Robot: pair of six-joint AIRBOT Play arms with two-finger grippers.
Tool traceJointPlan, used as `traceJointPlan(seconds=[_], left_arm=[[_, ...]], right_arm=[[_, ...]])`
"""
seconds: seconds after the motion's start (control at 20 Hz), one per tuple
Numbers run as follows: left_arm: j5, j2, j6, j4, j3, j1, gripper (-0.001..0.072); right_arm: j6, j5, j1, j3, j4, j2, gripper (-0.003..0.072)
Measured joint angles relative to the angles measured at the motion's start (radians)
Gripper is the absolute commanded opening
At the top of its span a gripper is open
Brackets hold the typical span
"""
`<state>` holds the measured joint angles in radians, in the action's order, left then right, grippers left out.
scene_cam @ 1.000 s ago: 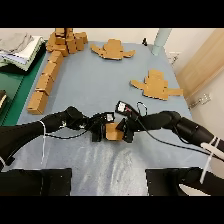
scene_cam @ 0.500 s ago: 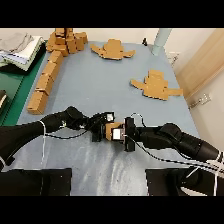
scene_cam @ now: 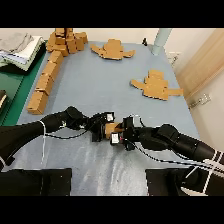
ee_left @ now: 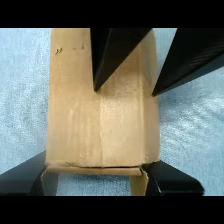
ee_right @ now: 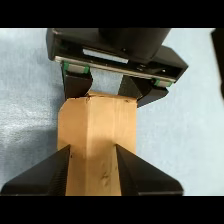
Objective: Fold the box.
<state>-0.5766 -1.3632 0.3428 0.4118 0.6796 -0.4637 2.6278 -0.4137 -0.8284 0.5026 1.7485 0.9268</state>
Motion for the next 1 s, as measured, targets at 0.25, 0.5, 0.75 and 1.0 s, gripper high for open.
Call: traceJointPlan(seconds=[0.25, 0.5, 0.75, 1.0], left_arm=[[0.002, 0.0, -0.002, 0.0, 0.0, 0.0, 0.0414], [0.002, 0.0, -0.002, -0.001, 0.0, 0.0, 0.0414], [0.001, 0.0, 0.0, 0.0, 0.0, 0.0, 0.0414], [0.0, 0.0, 0.0, 0.0, 0.0, 0.0, 0.0414]], right_arm=[[0.0, 0.017, 0.0, 0.0, -0.029, 0.006, 0.0251], [0.0, 0.016, -0.003, 0.0, -0.037, 0.002, 0.0221], [0.0, 0.013, -0.003, 0.0, -0.039, -0.005, 0.0231], [0.0, 0.011, -0.003, 0.0, -0.039, -0.037, 0.0265]])
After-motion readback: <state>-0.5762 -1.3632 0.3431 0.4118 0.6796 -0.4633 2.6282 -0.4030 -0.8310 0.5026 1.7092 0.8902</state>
